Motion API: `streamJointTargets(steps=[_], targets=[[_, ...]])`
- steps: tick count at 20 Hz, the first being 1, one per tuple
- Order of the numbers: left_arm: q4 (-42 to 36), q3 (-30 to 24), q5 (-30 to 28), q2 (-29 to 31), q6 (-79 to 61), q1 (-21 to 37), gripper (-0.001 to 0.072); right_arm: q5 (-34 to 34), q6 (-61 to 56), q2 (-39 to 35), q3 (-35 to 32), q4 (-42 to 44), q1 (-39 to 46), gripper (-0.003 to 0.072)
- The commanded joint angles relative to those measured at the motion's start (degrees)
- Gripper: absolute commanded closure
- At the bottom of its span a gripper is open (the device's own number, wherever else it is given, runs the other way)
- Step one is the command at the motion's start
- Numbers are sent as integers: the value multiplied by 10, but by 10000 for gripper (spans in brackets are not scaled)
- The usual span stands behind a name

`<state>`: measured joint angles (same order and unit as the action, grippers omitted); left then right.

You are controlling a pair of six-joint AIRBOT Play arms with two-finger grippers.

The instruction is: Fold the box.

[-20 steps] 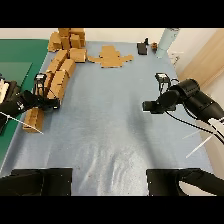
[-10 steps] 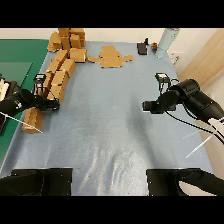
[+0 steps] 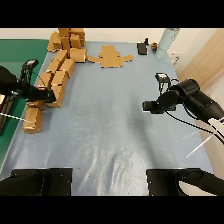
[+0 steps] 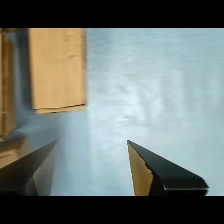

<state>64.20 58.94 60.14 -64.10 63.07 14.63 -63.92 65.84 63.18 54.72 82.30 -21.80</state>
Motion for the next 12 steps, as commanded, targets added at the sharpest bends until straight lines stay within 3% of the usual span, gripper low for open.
streamJointTargets(steps=[1,2,7,12], targets=[[-113,57,92,24,0,-40,408,0,0,0,1,0,0,682],[-134,68,96,24,-1,-65,705,0,0,0,1,0,0,682],[-149,74,64,16,0,-232,700,0,0,0,1,0,0,682],[-147,73,14,-44,26,-355,699,0,0,0,1,0,0,682]])
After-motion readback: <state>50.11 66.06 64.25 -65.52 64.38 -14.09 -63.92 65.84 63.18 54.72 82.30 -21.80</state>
